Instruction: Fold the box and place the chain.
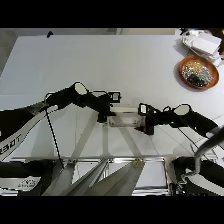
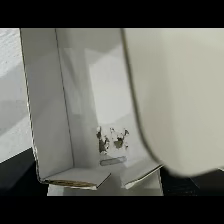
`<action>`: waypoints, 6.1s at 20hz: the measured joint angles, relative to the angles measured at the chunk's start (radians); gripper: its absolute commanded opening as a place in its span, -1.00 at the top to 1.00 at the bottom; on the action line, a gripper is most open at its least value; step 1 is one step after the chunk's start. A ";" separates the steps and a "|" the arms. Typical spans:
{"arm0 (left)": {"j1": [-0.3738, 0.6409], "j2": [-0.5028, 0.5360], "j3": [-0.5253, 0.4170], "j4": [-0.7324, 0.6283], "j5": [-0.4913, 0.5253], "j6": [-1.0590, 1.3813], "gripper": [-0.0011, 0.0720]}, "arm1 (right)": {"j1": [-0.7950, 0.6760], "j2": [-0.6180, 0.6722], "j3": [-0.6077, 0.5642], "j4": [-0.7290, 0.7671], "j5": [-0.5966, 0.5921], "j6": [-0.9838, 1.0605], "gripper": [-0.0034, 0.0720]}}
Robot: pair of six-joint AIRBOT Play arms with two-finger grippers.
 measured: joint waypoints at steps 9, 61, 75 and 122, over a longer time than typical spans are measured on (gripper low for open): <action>0.000 0.000 0.000 0.000 0.003 -0.003 0.94 | 0.000 -0.018 -0.001 0.064 -0.020 -0.068 -0.67; 0.000 0.000 0.000 -0.007 0.010 -0.001 0.94 | 0.001 -0.029 0.000 0.019 -0.053 -0.076 -0.36; 0.035 0.060 -0.001 0.085 -0.005 -0.126 -0.24 | 0.001 -0.029 0.000 0.019 -0.052 -0.076 -0.36; -0.072 0.257 -0.012 0.236 0.157 -0.626 0.97 | 0.001 -0.029 0.000 0.019 -0.053 -0.076 -0.36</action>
